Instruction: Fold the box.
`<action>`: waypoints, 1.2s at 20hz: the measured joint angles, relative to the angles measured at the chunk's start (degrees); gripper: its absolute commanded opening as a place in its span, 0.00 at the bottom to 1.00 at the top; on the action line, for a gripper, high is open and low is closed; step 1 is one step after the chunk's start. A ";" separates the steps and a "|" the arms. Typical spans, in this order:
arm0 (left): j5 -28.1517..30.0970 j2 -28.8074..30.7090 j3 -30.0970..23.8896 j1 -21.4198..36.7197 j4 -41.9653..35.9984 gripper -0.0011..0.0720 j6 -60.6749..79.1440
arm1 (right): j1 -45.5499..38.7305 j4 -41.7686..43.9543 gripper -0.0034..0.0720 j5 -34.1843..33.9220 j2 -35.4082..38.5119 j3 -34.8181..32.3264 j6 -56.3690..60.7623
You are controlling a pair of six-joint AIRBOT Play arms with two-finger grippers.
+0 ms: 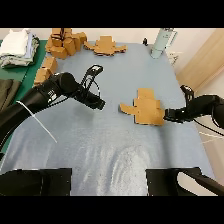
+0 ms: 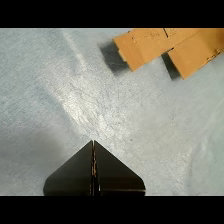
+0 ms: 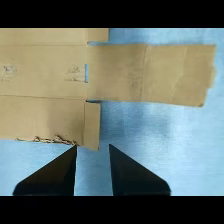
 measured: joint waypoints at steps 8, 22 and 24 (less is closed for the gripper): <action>-0.04 0.00 0.00 0.00 0.00 0.03 0.00 | -10.64 -4.59 0.45 -0.35 -8.57 13.94 4.39; 0.02 0.00 0.00 0.00 0.02 0.03 0.00 | -18.99 15.34 0.41 -14.80 -30.34 23.15 -17.86; -0.04 0.00 0.00 0.00 0.02 0.03 0.02 | -18.73 16.83 0.41 -16.22 -30.69 23.23 -19.85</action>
